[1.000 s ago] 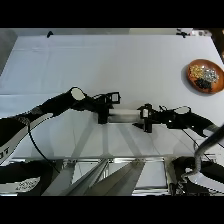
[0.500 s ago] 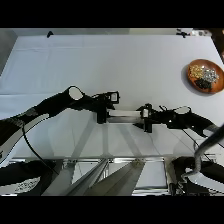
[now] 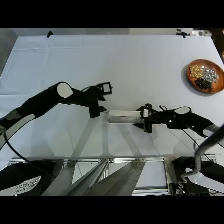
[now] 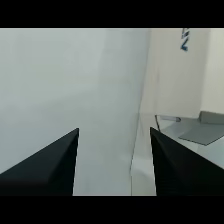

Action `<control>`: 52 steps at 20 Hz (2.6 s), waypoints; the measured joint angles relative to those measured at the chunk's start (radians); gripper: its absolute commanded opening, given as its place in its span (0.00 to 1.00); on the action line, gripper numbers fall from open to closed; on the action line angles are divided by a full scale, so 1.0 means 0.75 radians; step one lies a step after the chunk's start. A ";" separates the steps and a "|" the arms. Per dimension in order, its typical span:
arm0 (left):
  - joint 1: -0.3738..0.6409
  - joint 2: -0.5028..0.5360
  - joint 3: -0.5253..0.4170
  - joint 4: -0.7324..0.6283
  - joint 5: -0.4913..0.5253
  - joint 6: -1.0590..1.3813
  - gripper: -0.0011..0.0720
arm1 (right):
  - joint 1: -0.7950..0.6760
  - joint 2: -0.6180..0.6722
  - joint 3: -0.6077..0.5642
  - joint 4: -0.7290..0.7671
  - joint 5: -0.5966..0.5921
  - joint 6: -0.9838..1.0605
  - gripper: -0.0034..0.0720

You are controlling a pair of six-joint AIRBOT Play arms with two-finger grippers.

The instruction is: Fold the box and place the chain.

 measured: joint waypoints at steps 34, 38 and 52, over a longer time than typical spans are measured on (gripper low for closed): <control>-0.355 -0.074 0.001 -0.564 0.545 -0.384 0.03 | -0.001 0.000 0.002 0.000 -0.001 0.001 0.36; -0.354 -0.085 -0.001 -0.581 0.689 -0.393 0.03 | -0.001 -0.001 0.002 0.001 0.000 0.001 0.36; -0.273 -0.187 0.002 -0.559 0.601 -0.577 0.02 | -0.001 -0.001 0.001 -0.003 0.010 -0.001 0.36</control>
